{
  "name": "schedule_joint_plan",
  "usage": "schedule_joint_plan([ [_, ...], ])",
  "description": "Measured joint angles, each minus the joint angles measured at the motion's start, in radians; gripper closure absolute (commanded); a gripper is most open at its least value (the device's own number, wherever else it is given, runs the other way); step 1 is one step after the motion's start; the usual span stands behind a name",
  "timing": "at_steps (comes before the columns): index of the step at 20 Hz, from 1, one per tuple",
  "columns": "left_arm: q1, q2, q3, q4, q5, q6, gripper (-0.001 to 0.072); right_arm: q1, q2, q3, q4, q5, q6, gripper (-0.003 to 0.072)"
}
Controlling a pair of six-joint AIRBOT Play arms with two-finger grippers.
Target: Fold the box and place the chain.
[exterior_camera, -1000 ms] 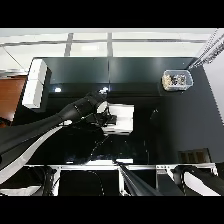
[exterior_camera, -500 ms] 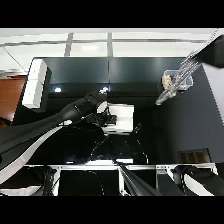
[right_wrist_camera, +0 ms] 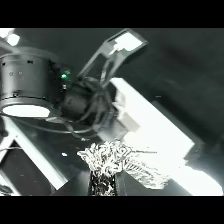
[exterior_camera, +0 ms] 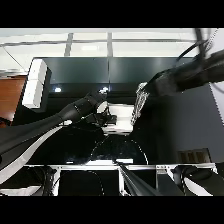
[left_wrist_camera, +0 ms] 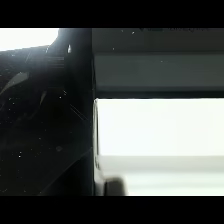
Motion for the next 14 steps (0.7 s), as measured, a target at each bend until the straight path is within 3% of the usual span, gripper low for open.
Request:
schedule_joint_plan([
  [8,0.000,0.000,0.000,0.000,0.000,0.000,0.0687,0.130,-0.003,-0.315,0.040,-0.301,0.023,0.0675],
  [14,0.000,0.000,0.000,0.000,0.000,0.000,0.0687,0.143,-0.008,-0.393,0.040,-0.385,0.038,0.0675],
])
